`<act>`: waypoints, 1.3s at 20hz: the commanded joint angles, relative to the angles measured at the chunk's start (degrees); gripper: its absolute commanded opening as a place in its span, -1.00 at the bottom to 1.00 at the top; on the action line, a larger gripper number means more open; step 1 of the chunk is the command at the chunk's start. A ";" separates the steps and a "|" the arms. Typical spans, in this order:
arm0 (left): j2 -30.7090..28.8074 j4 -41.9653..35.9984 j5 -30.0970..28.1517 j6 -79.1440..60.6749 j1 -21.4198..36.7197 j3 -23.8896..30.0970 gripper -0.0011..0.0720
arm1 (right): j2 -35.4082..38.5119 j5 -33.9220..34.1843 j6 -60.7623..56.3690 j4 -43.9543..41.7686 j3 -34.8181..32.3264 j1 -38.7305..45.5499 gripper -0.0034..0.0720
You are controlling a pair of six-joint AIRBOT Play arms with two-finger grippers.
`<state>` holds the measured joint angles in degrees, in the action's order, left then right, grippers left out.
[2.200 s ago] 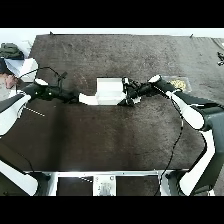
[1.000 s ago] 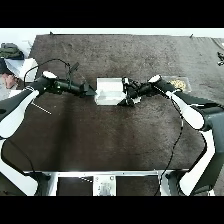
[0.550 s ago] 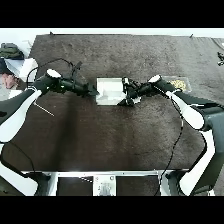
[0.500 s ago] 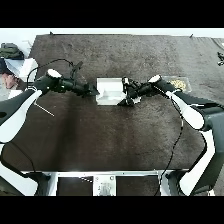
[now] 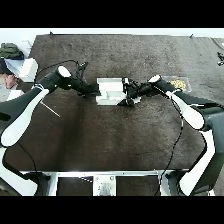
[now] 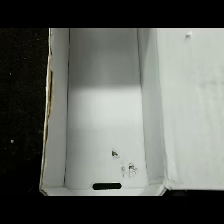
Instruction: Fold the box and place the chain.
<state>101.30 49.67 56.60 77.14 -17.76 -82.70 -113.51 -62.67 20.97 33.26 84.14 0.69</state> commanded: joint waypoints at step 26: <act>10.12 31.06 10.14 33.53 -9.88 -16.94 -0.03 | 0.00 0.00 0.00 -0.02 0.00 -0.02 -0.47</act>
<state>110.41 77.89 65.60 108.68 -27.09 -98.41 -113.51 -62.67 20.97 33.26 84.14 0.69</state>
